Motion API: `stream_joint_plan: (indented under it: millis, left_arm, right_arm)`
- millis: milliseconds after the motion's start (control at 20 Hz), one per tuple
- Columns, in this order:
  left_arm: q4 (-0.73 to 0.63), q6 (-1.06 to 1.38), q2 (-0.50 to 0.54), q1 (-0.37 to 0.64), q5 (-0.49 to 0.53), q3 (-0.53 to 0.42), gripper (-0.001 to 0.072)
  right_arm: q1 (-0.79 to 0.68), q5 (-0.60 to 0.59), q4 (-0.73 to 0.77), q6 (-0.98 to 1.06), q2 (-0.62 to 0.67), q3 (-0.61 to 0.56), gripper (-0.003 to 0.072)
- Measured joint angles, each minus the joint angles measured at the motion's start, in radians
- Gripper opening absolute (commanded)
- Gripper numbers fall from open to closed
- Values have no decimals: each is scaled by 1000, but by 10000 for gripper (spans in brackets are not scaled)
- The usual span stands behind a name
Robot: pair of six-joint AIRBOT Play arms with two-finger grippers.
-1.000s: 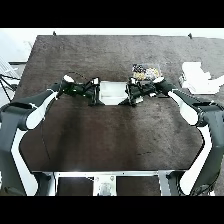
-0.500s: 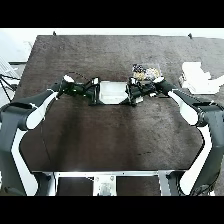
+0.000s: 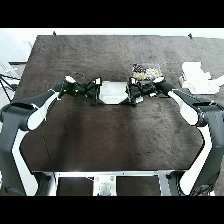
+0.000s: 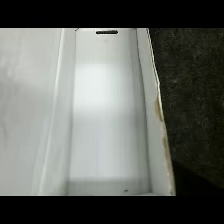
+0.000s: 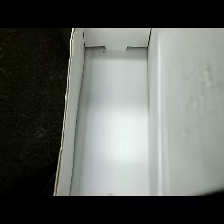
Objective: Fold the box and place the chain.
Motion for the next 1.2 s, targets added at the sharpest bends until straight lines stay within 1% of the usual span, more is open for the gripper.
stream_joint_plan:
  millis: [50, 100, 150, 1200]
  left_arm:
    - [0, -2, 0, -2, 1, 0, 452]
    - [0, -4, 0, -2, 1, 0, 358]
    - [1, -7, 0, -2, 2, 0, 349]
    - [9, -32, 0, -2, 7, 0, 350]
  right_arm:
    - [0, 0, 0, 0, 0, 0, 480]
    - [0, 0, 0, 0, 0, 0, 479]
    - [0, 0, 0, 0, 0, 0, 479]
    - [0, 1, 0, 1, 0, 0, 479]
